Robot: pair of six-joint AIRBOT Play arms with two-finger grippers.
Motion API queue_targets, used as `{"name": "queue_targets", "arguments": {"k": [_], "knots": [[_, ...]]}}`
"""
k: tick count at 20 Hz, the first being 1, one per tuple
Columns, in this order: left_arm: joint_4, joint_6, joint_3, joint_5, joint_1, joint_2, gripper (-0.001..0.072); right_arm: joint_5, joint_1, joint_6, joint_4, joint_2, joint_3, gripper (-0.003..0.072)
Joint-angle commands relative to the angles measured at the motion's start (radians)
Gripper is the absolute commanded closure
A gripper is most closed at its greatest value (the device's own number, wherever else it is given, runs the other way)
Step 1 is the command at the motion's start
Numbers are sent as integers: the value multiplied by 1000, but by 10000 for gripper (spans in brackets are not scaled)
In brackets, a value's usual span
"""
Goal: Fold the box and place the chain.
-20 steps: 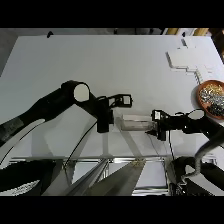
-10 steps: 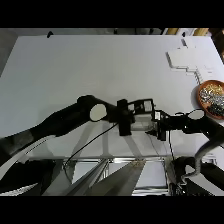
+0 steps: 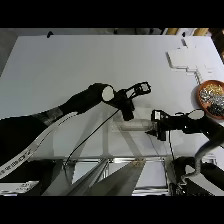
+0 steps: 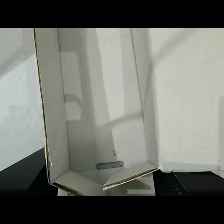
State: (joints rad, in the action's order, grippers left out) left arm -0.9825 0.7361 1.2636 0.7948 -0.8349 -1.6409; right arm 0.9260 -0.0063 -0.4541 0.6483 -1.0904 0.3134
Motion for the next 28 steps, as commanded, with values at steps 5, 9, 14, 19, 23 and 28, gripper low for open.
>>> {"name": "queue_targets", "arguments": {"k": [5,9,14,19,23,28], "knots": [[-69,-17,13,113,10,54,701,-1,0,0,2,1,0,368],[-171,22,13,293,3,168,702,-1,0,0,2,1,0,368],[-184,31,-26,387,-10,189,705,-1,0,0,2,0,0,368],[-185,11,-128,275,-11,189,704,-1,0,0,2,1,0,368],[-185,-66,-205,263,-9,189,701,-1,0,0,2,1,0,368],[-181,-167,-298,171,-4,189,691,-1,0,0,2,1,0,368]]}}
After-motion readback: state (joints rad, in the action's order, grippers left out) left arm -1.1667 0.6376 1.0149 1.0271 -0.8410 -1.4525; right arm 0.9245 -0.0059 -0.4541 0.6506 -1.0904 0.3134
